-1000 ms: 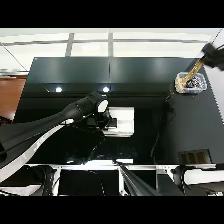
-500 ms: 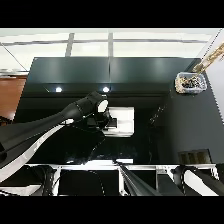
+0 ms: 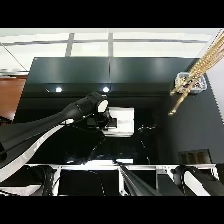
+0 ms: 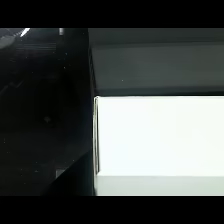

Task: Fold the box and place the chain.

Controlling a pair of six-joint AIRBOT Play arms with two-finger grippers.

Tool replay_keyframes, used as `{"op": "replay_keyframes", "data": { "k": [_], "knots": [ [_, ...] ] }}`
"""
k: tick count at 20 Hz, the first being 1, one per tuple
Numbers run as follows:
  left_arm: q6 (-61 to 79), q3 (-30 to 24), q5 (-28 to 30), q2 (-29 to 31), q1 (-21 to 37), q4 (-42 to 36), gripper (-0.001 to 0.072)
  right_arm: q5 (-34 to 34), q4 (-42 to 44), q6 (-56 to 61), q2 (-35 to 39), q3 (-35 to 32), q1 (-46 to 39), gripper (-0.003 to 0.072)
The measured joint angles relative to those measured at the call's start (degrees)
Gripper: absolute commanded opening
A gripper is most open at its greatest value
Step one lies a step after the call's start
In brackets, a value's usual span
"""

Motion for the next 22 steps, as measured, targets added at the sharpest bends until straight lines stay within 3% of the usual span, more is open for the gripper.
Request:
{"op": "replay_keyframes", "data": {
  "k": [4, 9, 16, 22],
  "knots": [
    [0.0, 0.0, 0.0, 0.0, 0.0, 0.0, 0.0028, 1.99, 1.38, -1.33, 0.9, -6.08, 7.67, 0.0006],
    [0.0, 0.0, 0.09, 0.0, 0.0, 0.0, 0.0028, -1.18, 4.07, -2.05, 1.22, -12.33, 13.73, 0.0004],
    [0.0, 0.0, 0.13, 0.0, 0.0, 0.0, 0.0028, -1.53, 10.56, -3.54, 1.25, -13.97, 15.21, 0.0005],
    [0.0, 0.0, 0.15, 0.0, 0.0, 0.0, 0.0028, -1.66, 22.58, -6.4, 1.25, -14.1, 15.37, 0.0005]
  ]
}}
